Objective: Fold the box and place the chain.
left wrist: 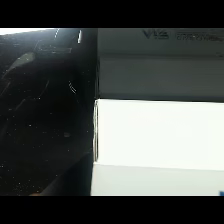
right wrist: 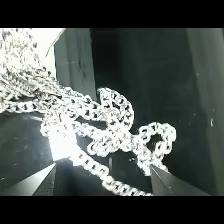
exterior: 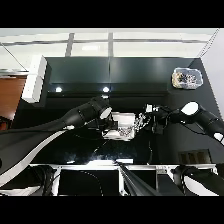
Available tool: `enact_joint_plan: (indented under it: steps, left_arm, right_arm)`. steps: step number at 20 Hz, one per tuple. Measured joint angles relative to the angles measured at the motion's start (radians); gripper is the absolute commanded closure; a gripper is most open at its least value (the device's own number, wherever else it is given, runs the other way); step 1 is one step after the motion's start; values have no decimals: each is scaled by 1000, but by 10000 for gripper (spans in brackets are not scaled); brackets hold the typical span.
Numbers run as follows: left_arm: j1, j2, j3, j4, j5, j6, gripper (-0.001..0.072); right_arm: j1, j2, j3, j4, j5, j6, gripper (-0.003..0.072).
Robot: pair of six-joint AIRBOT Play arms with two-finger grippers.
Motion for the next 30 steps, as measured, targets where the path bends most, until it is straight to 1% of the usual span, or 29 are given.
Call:
enact_joint_plan:
  steps: [6,12,18,25,26,27,28,29,30]
  left_arm:
    - [0,0,0,0,-1,0,679]
    - [0,0,0,0,-5,1,679]
    - [0,0,0,0,-7,1,678]
    - [0,0,0,0,-10,1,679]
    - [0,0,0,-1,-10,1,679]
    - [0,0,0,-1,-10,1,679]
    - [0,0,0,-1,-10,1,679]
    - [0,0,0,-1,-10,1,679]
    - [0,0,0,0,-10,1,679]
  right_arm:
    - [17,-56,31,72,-45,-99,-34]
    - [29,-80,43,69,-12,-114,-34]
    - [69,-83,47,27,-13,-61,-34]
    - [100,-83,51,-59,-34,72,-34]
    - [106,-83,52,-67,-40,84,36]
    - [113,-83,52,-72,-45,94,250]
    - [119,-83,52,-78,-50,105,346]
    - [124,-83,52,-82,-47,108,609]
    - [127,-83,52,-85,-50,111,629]
